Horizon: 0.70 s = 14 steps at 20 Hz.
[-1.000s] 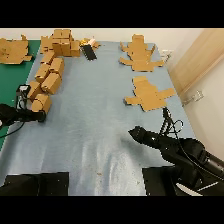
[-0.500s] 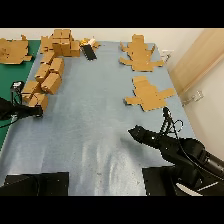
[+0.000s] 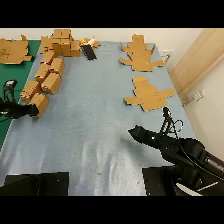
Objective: Fold the box.
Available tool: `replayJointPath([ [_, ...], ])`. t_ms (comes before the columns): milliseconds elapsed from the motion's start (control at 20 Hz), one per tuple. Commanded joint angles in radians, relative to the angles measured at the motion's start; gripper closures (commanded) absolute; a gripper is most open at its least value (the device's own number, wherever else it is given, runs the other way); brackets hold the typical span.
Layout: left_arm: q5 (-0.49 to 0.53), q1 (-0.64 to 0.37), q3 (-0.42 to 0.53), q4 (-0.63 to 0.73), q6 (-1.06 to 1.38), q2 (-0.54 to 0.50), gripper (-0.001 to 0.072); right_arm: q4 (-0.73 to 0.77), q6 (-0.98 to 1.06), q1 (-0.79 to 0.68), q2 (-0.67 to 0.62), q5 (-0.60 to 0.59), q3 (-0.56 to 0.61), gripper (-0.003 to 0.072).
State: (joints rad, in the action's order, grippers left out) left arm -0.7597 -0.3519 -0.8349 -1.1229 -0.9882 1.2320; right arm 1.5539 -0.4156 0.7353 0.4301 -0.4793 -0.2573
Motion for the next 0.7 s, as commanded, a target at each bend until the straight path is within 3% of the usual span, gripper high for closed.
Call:
replayJointPath([
  [0, -0.198, -0.043, -0.109, -0.001, -0.006, -0.002, 0.0006, 0.006, 0.0, 0.0, 0.0, 0.0, -0.001, 0.0686],
  [250, -0.367, -0.034, -0.254, 0.011, -0.007, -0.051, 0.0006, 0.026, -0.021, 0.002, 0.0, 0.0, -0.002, 0.0685],
  [350, -0.431, -0.012, -0.282, 0.097, -0.007, -0.078, 0.0009, 0.026, -0.09, 0.002, 0.003, -0.005, -0.013, 0.0686],
  [400, -0.455, 0.013, -0.284, 0.174, -0.005, -0.089, 0.0221, 0.025, -0.121, 0.0, 0.01, -0.028, -0.029, 0.0686],
  [450, -0.472, 0.045, -0.285, 0.24, 0.014, -0.095, 0.0537, 0.024, -0.141, -0.002, 0.025, -0.067, -0.054, 0.0686],
  [500, -0.492, 0.09, -0.286, 0.294, 0.061, -0.097, 0.0699, 0.021, -0.179, -0.013, 0.049, -0.113, -0.088, 0.0686],
  [650, -0.493, 0.273, -0.286, 0.326, 0.078, -0.097, 0.07, 0.025, -0.327, -0.055, 0.159, -0.25, -0.225, 0.0686],
])
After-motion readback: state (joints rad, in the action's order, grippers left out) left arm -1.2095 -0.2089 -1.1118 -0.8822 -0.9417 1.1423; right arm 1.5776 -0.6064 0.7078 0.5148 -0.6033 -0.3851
